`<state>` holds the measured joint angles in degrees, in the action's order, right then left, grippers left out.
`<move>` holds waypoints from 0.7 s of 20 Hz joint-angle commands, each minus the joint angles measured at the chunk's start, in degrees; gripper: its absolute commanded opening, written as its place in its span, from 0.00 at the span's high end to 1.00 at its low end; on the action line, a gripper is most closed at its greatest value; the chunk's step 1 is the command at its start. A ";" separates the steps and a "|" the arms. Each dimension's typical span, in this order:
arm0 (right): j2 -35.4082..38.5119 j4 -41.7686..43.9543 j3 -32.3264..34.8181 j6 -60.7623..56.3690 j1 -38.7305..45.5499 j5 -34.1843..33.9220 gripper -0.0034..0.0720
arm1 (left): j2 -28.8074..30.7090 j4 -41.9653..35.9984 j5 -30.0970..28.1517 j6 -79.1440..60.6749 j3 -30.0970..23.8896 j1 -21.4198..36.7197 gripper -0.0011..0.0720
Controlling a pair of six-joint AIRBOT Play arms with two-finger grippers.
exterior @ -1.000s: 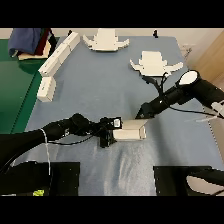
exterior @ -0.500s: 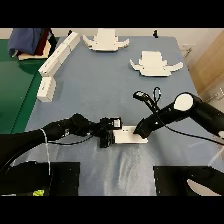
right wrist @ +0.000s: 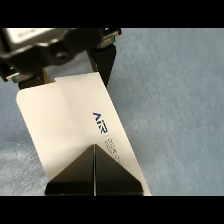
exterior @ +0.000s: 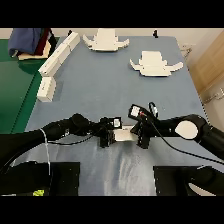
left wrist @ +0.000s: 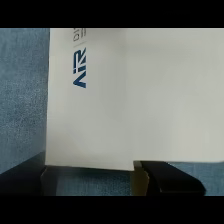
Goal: Fold the box.
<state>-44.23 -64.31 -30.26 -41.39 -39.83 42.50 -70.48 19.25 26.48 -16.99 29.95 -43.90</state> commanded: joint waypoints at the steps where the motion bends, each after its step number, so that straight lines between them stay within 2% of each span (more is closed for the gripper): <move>1: 1.68 -1.51 4.02 9.05 -4.59 -7.67 0.85 | 0.00 0.04 0.07 -0.09 0.00 0.04 0.28; 4: 1.70 -1.97 4.28 11.13 -5.92 -8.57 0.77 | 0.00 0.04 0.04 -0.09 0.00 0.04 0.28; 6: 1.68 -1.99 4.28 14.51 -5.88 -8.98 0.50 | 0.00 0.04 0.04 -0.09 0.00 0.04 0.28; 7: 1.68 -1.99 4.28 15.98 -5.88 -9.20 0.44 | 0.00 0.04 0.04 -0.09 0.00 0.04 0.28; 9: 1.66 -2.49 4.28 17.05 -5.88 -10.32 0.44 | 0.00 0.04 0.04 -0.09 0.00 0.04 0.28; 10: 1.66 -2.58 4.28 17.07 -5.88 -10.58 0.32 | 0.00 0.04 0.04 -0.09 0.00 0.04 0.28; 11: 1.68 -2.60 4.28 17.29 -5.88 -10.47 0.25 | 0.00 0.04 0.04 -0.09 0.00 0.04 0.28; 14: 1.18 -2.58 4.92 17.40 -5.88 -10.54 0.25 | 0.00 0.04 0.04 -0.09 0.00 0.04 0.28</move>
